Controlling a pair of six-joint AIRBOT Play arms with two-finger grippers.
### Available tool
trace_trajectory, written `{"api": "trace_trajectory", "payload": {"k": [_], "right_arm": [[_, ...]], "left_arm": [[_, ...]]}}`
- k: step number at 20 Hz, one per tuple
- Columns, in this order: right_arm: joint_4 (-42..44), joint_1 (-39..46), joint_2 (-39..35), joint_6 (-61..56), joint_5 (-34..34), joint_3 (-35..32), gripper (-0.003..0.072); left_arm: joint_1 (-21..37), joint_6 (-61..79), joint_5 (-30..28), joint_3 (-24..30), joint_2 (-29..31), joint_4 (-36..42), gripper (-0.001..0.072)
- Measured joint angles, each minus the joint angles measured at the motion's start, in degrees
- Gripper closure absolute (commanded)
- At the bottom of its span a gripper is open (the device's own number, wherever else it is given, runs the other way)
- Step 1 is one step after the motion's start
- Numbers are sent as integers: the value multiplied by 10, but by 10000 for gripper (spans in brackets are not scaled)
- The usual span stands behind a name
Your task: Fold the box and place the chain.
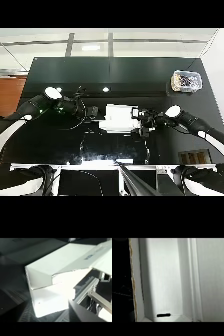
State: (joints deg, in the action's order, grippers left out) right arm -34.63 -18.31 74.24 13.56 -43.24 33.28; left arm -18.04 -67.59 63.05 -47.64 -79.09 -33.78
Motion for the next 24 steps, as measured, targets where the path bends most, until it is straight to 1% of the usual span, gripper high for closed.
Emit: {"api": "trace_trajectory", "payload": {"k": [7, 18, 24], "right_arm": [[0, 0, 0, 0, 0, 0, 272], [0, 0, 0, 0, 0, 0, 271], [0, 0, 0, 0, 0, 0, 271]], "left_arm": [[-15, 0, -4, -1, 0, 2, 230], [-59, -19, -68, -3, 0, -4, 230], [-93, -66, -95, -26, -4, -58, 230]]}}
